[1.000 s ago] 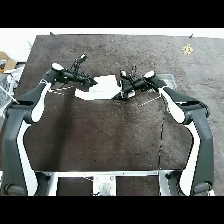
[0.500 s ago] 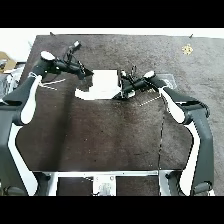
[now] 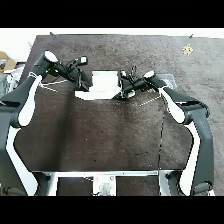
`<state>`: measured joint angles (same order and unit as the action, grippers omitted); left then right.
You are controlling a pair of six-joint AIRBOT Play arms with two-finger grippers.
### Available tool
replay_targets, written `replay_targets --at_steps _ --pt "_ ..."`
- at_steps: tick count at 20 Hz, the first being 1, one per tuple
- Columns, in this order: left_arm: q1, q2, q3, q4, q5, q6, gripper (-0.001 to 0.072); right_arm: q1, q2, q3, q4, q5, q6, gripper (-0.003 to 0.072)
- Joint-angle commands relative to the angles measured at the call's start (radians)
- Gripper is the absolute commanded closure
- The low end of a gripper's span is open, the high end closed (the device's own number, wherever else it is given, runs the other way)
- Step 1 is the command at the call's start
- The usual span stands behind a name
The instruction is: Fold the box and place the chain.
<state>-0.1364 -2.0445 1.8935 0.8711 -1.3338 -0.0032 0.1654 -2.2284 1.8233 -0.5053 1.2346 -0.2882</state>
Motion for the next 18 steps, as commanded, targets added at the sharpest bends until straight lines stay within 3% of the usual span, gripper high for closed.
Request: replay_targets --at_steps 1,18 --pt "-0.023 0.002 -0.055 0.068 0.088 0.059 0.0093 0.0 0.0 0.0 0.0 0.0 0.0 0.0248" --pt "-0.03 -0.009 -0.103 -0.01 0.072 0.056 0.0116 0.0 0.0 0.0 0.0 0.0 0.0 0.0247"
